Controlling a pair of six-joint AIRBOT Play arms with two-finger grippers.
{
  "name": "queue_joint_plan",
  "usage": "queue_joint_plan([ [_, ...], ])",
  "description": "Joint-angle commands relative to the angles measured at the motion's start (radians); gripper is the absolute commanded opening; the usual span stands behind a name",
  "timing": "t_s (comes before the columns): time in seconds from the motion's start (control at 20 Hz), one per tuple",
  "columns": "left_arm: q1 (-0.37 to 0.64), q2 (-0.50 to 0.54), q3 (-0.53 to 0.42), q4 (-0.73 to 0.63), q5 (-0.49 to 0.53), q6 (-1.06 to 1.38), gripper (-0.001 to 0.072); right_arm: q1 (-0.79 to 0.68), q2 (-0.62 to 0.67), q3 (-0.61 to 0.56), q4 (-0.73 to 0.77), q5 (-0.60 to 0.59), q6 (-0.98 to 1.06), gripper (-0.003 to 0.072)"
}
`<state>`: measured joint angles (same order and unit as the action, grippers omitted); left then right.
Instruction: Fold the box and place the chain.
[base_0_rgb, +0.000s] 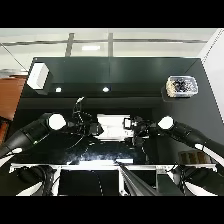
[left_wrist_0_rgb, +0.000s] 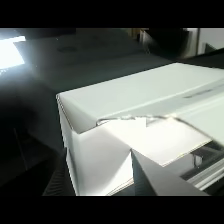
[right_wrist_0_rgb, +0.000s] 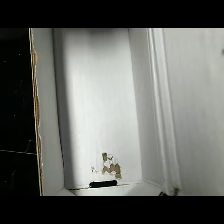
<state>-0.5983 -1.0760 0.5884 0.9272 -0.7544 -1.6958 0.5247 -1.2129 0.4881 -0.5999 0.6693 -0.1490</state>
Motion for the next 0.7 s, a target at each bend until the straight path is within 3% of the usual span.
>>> queue_joint_plan([
  [0.0, -0.013, -0.003, 0.0, 0.039, 0.03, -0.061, 0.045, 0.001, 0.0, 0.0, 0.0, 0.0, 0.0, 0.0541],
  [0.35, -0.035, -0.064, 0.022, 0.069, 0.013, -0.108, 0.0451, 0.001, 0.0, 0.0, 0.0, 0.0, 0.0, 0.0541],
  [0.65, -0.127, -0.082, 0.089, 0.343, -0.033, -0.375, 0.045, 0.001, 0.0, 0.0, 0.0, 0.0, 0.0, 0.0541],
])
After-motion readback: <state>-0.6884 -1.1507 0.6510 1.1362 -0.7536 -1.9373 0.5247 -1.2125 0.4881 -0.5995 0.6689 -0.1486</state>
